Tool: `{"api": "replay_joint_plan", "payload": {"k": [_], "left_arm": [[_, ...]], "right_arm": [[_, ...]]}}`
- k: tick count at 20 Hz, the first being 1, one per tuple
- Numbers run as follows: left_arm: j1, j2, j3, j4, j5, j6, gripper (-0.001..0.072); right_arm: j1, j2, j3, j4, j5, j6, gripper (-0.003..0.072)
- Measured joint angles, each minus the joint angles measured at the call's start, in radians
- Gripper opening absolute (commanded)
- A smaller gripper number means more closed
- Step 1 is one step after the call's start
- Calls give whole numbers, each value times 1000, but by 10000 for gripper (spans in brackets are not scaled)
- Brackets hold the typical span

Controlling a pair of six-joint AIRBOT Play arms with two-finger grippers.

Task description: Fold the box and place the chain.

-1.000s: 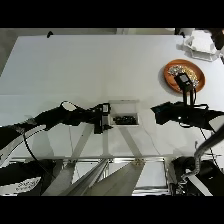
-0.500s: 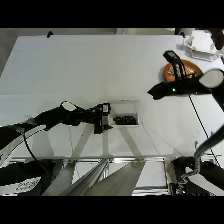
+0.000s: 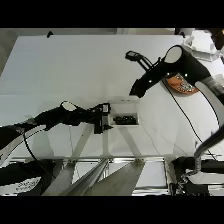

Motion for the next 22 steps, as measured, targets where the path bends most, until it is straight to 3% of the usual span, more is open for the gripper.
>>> {"api": "replay_joint_plan", "payload": {"k": [6,7,10,11,14,17,19,22], "left_arm": [[0,0,0,0,0,0,410],[0,0,0,0,0,0,410],[0,0,0,0,0,0,410],[0,0,0,0,0,0,410],[0,0,0,0,0,0,410],[0,0,0,0,0,0,410],[0,0,0,0,0,0,410],[0,0,0,0,0,0,410]], "right_arm": [[39,-2,-23,-6,88,-111,20],[42,7,-39,-5,94,-126,77],[48,66,-100,-5,107,-154,153],[48,93,-125,-1,108,-164,247],[50,195,-223,36,87,-208,305],[50,268,-320,61,42,-237,308],[52,291,-362,84,28,-251,418],[75,306,-397,104,6,-261,417]]}}
